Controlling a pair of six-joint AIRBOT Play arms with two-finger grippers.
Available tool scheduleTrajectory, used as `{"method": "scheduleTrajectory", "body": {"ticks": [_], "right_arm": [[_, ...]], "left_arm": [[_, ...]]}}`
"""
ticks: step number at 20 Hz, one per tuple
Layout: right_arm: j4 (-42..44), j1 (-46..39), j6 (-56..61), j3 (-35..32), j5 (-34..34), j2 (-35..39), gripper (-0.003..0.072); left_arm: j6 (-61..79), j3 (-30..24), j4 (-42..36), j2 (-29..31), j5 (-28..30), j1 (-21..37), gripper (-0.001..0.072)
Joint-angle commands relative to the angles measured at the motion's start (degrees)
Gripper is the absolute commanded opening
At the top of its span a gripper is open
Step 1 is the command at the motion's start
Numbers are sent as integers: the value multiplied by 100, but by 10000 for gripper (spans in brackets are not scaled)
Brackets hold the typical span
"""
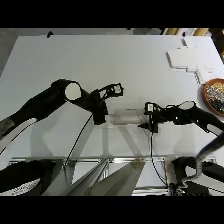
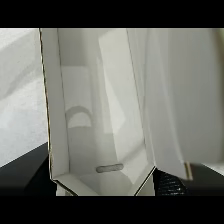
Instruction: Fold the box and place the chain.
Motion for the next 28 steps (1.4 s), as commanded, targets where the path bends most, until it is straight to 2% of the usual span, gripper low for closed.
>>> {"method": "scheduleTrajectory", "body": {"ticks": [1,3,6,9,11,15,18,22,25,26,27,28], "right_arm": [[4,-4,2,2,-7,0,440],[4,-4,2,2,-7,0,440],[4,-4,2,2,-7,0,440],[4,-4,2,2,-7,0,440],[4,-4,2,2,-7,0,440],[4,-4,2,2,-7,0,440],[4,-4,2,2,-4,0,440],[4,-4,2,2,-7,0,440],[4,-4,2,2,-7,0,440],[4,-4,2,2,-7,0,440],[4,-4,2,2,-7,0,440],[4,-4,2,2,-7,0,440]], "left_arm": [[-245,4,-229,269,48,-393,3],[-149,4,-214,181,713,-833,5],[-96,7,-302,-79,2144,-1231,5],[-98,4,-461,-400,3209,-1126,4],[-94,7,-732,-715,3534,-903,3],[378,7,-1443,-1482,3602,-632,3],[525,7,-1661,-1740,3569,-658,3],[522,7,-1488,-1419,3484,-658,5],[457,7,-920,-758,2968,-549,14],[457,7,-656,-549,2621,-509,59],[457,4,-341,-356,2201,-483,160],[459,4,-70,-221,1781,-455,207]]}}
